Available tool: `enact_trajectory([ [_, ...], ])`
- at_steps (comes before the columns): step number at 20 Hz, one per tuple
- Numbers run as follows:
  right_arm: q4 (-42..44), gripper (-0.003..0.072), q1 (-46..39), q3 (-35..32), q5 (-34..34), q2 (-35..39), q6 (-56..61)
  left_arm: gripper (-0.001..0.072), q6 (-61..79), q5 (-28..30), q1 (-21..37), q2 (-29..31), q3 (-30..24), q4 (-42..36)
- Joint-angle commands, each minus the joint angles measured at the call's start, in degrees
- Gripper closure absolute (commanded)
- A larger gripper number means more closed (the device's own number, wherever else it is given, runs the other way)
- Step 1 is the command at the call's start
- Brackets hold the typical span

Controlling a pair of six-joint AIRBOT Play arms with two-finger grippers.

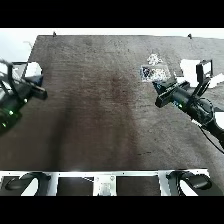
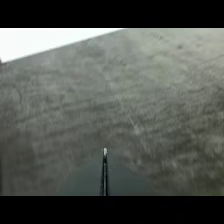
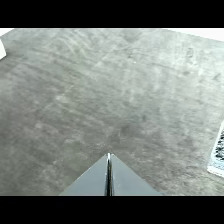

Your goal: Fold the box and place the chain.

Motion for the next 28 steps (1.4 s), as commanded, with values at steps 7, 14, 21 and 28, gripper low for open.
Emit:
enact_trajectory([
  [7,-4.83,0.0681,-0.04,-15.61,-20.74,10.75,3.91,0.0694,7.54,7.58,-5.6,4.92,-13.97,-8.2],
  [14,-4.92,0.0681,-0.02,-20.72,-20.65,11.67,3.89,0.0687,2.08,6.03,-5.6,4.92,-14.38,-8.15],
  [21,-5.03,0.068,-0.02,-23.21,-20.63,11.67,3.91,0.0687,-1.99,0.87,-5.6,4.92,-14.36,-8.17],
  [28,-5.01,0.068,0.0,-23.34,-20.61,11.67,3.91,0.0687,-1.99,0.87,-5.6,4.92,-14.36,-8.17],
])
